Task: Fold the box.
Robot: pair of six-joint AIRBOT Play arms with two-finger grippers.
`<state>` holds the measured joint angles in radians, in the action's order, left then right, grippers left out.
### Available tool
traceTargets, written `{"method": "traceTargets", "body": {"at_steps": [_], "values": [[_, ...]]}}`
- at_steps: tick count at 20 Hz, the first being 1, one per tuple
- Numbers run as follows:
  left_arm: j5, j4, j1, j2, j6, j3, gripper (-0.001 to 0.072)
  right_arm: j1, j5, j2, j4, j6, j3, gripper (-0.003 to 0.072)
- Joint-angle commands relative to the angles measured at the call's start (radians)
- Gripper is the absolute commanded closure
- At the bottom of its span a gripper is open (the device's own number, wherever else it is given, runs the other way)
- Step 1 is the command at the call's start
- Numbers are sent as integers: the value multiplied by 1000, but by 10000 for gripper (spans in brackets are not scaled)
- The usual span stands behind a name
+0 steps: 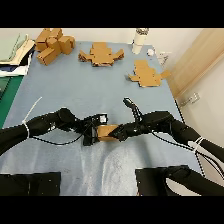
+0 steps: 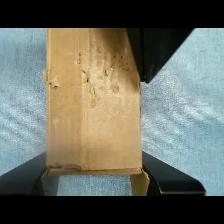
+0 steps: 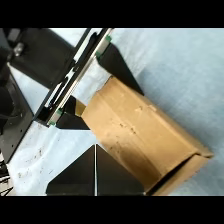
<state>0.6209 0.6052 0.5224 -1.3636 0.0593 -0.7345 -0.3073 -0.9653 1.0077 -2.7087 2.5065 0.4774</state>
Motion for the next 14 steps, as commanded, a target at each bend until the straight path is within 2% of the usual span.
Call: {"method": "traceTargets", "body": {"at_steps": [1, 14], "values": [[0, 0, 0, 0, 0, 0, 182, 10, 25, 0, -2, 0, -2, 682], [0, 0, 0, 0, 0, 0, 182, 10, 26, 22, 5, 0, -18, 682]]}}
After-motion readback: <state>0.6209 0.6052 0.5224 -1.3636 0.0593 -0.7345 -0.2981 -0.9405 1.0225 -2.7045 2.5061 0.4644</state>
